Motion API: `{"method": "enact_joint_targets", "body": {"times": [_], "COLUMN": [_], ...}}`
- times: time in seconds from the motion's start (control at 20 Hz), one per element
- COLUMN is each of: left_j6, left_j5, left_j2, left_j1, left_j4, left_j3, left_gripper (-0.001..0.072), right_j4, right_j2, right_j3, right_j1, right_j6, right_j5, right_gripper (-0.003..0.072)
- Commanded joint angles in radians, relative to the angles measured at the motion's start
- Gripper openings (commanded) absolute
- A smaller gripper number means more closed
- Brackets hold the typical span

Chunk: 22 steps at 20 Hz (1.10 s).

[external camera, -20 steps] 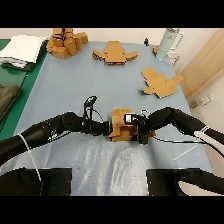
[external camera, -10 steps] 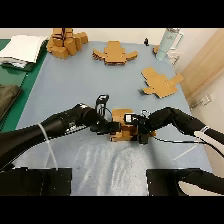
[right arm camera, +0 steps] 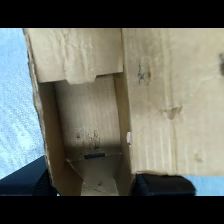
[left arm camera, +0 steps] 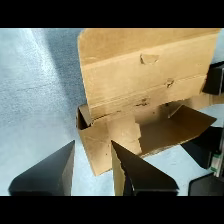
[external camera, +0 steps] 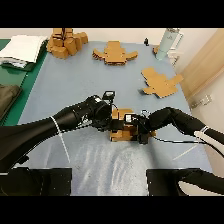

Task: Fold the box.

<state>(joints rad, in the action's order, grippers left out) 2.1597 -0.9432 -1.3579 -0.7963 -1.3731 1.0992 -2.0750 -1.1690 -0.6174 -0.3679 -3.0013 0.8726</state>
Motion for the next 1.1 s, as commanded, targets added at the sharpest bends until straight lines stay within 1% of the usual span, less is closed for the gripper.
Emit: {"method": "enact_joint_targets", "body": {"times": [0.0,0.35,0.65,0.75,0.9,1.05], "left_j6": [0.015,0.041,0.086,0.089,0.131,0.164], "left_j5": [-0.055,-0.032,-0.010,-0.036,-0.091,-0.145], "left_j2": [-0.010,-0.075,-0.105,-0.129,-0.167,-0.185], "left_j1": [-0.002,-0.015,-0.027,-0.027,-0.032,-0.035], "left_j4": [-0.016,0.005,-0.001,-0.004,-0.044,-0.063], "left_j3": [0.017,0.018,0.027,0.060,0.116,0.138], "left_gripper": [0.0373,0.0374,0.0373,0.0373,0.0373,0.0373], "right_j4": [0.000,0.000,0.000,0.000,0.000,0.000], "right_j2": [-0.001,-0.001,-0.001,-0.001,-0.001,-0.001], "right_j3": [-0.001,-0.001,-0.001,-0.001,-0.001,-0.001], "right_j1": [-0.001,-0.001,0.000,0.000,-0.001,0.000], "right_j6": [0.000,0.000,0.000,0.000,0.000,0.000], "right_j5": [0.000,0.000,0.000,0.000,0.000,0.000], "right_gripper": [0.0512,0.0513,0.0512,0.0512,0.0512,0.0512]}}
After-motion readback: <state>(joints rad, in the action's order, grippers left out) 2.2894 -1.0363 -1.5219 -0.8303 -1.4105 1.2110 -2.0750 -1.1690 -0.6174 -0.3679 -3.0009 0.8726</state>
